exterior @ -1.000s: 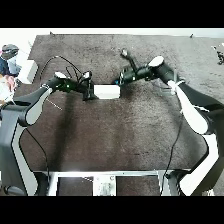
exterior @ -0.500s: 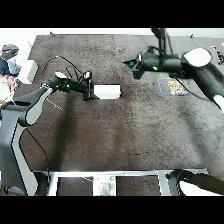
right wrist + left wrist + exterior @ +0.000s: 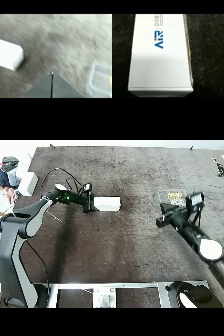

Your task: Fold the box and place the chain.

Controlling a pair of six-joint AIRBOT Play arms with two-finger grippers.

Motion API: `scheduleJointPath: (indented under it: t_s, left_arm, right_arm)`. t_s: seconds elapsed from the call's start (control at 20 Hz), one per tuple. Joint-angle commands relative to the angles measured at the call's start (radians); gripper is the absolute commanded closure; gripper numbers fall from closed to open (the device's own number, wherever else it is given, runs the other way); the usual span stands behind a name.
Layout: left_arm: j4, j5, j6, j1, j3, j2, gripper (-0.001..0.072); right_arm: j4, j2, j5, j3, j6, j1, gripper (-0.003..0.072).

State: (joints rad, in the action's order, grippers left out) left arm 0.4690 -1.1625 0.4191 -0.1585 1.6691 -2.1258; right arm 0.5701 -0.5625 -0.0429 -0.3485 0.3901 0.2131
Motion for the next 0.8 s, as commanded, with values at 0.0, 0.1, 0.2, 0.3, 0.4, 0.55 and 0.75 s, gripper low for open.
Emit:
scheduleJointPath:
  t_s: [0.0, 0.1, 0.2, 0.3, 0.4, 0.55, 0.75]
  left_arm:
    - [-0.001, -0.01, -0.004, 0.0, 0.0, 0.002, 0.0505]
    - [-0.007, -0.007, -0.042, 0.0, 0.001, 0.009, 0.0698]
    - [-0.012, 0.002, -0.111, 0.001, 0.003, 0.039, 0.07]
    - [-0.032, 0.011, -0.157, 0.016, 0.005, 0.098, 0.0702]
    - [-0.036, 0.04, -0.229, 0.041, 0.005, 0.179, 0.0703]
    - [-0.04, 0.055, -0.354, 0.112, 0.005, 0.317, 0.0704]
    - [-0.034, 0.009, -0.448, 0.217, -0.014, 0.47, 0.0703]
  right_arm:
    - [0.006, 0.099, 0.115, 0.123, 0.004, 0.0, 0.0673]
    - [0.006, 0.099, 0.115, 0.122, 0.004, 0.0, 0.0672]
    - [0.006, 0.099, 0.122, 0.122, 0.003, 0.0, 0.0672]
    - [0.006, 0.099, 0.135, 0.122, 0.003, 0.0, 0.0672]
    - [0.006, 0.099, 0.141, 0.122, 0.004, 0.0, 0.0672]
    - [0.006, 0.099, 0.141, 0.122, 0.003, 0.0, 0.0672]
    - [0.006, 0.099, 0.14, 0.122, 0.004, 0.0, 0.0672]
